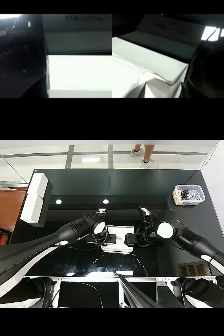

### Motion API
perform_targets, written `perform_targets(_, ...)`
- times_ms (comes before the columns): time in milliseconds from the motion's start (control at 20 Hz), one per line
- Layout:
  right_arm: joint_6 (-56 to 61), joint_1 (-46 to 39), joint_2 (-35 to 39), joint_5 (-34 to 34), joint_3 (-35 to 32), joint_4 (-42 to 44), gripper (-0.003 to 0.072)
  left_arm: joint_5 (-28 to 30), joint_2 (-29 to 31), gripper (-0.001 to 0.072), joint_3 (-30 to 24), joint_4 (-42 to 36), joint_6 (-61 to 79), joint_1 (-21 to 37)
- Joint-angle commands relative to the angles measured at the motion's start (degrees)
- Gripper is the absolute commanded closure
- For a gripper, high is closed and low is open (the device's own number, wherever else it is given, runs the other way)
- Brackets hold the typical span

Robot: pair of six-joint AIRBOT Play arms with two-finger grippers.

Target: Fold the box and place the chain.

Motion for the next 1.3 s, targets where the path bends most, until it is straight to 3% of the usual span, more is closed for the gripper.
perform_targets(0,6.08,2.51,-2.8,3.54,3.61,-7.17,0.0197,0.09,0.0,0.068,-0.02,0.0,0.0,0.07)
perform_targets(150,12.66,4.28,-3.41,8.02,6.58,-15.02,0.0197,0.09,0.0,0.068,-0.02,0.0,0.0,0.07)
perform_targets(450,18.97,6.43,-8.26,16.17,12.98,-19.02,0.0198,0.04,0.0,0.068,-0.02,0.0,0.0,0.07)
perform_targets(550,20.72,7.72,-10.03,18.71,14.67,-20.68,0.0317,0.07,0.0,0.068,-0.02,0.0,0.0,0.07)
perform_targets(1150,27.82,9.16,-15.08,18.78,14.95,-20.39,0.0321,0.07,0.0,0.068,-0.02,0.0,0.0,0.07)
perform_targets(1200,27.87,9.16,-15.43,18.73,14.97,-20.15,0.0426,0.04,0.0,0.068,-0.02,0.0,0.0,0.07)
perform_targets(1250,27.91,9.16,-15.63,18.6,15.08,-20.2,0.0443,0.02,0.0,0.068,-0.02,0.0,0.0,0.07)
